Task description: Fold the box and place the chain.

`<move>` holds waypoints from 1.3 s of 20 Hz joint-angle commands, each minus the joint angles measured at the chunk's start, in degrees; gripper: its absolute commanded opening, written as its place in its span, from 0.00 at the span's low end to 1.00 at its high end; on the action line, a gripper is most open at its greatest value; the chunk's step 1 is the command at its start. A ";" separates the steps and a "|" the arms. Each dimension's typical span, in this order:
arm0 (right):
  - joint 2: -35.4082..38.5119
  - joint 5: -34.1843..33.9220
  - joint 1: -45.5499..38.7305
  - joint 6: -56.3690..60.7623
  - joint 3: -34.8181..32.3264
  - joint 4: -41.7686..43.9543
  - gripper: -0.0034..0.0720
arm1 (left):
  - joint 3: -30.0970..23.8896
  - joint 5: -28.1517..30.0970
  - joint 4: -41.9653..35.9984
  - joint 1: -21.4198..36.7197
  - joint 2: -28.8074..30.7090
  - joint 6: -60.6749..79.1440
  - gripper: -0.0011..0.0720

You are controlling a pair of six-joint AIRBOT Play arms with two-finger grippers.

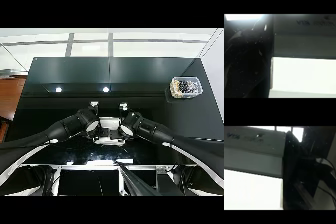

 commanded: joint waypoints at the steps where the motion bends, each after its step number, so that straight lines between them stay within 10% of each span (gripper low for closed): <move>1: 0.04 0.68 0.02 0.13 0.15 0.04 0.20 | -0.04 -0.26 0.02 -0.04 0.00 0.04 0.06; 10: 0.04 0.02 0.02 -0.07 0.24 0.02 0.19 | -0.04 -0.24 0.02 -0.04 -0.02 0.02 0.06; 12: 0.07 0.66 0.02 -0.04 1.03 0.15 0.73 | -0.04 -0.24 0.02 -0.04 0.00 0.04 0.06; 26: 29.05 15.02 -16.61 -18.88 3.26 -13.68 0.73 | -0.02 1.16 -0.02 -0.04 0.00 0.02 0.06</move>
